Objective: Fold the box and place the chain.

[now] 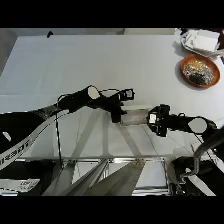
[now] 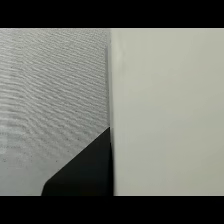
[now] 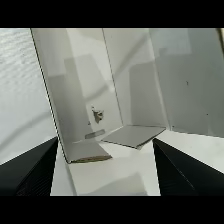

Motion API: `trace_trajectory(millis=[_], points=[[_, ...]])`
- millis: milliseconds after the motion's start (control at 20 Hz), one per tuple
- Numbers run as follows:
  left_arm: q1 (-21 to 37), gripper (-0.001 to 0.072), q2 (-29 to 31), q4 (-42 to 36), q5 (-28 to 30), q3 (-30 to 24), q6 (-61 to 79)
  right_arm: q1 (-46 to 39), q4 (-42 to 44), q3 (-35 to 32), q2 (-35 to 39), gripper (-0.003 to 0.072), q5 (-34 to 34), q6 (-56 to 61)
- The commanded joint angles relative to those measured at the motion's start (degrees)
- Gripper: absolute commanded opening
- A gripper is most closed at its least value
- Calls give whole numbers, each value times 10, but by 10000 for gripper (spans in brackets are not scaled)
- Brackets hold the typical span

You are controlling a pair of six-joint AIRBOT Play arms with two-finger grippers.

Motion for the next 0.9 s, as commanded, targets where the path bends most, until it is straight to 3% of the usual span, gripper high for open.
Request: trace_trajectory(millis=[0,550,850], points=[[0,10,0,0,0,0,0,-23,39,12,-16,649,9,-29],[0,10,0,0,0,0,0,-56,98,22,-88,649,31,-129],[0,10,0,0,0,0,0,-56,99,80,-163,650,68,-145]])
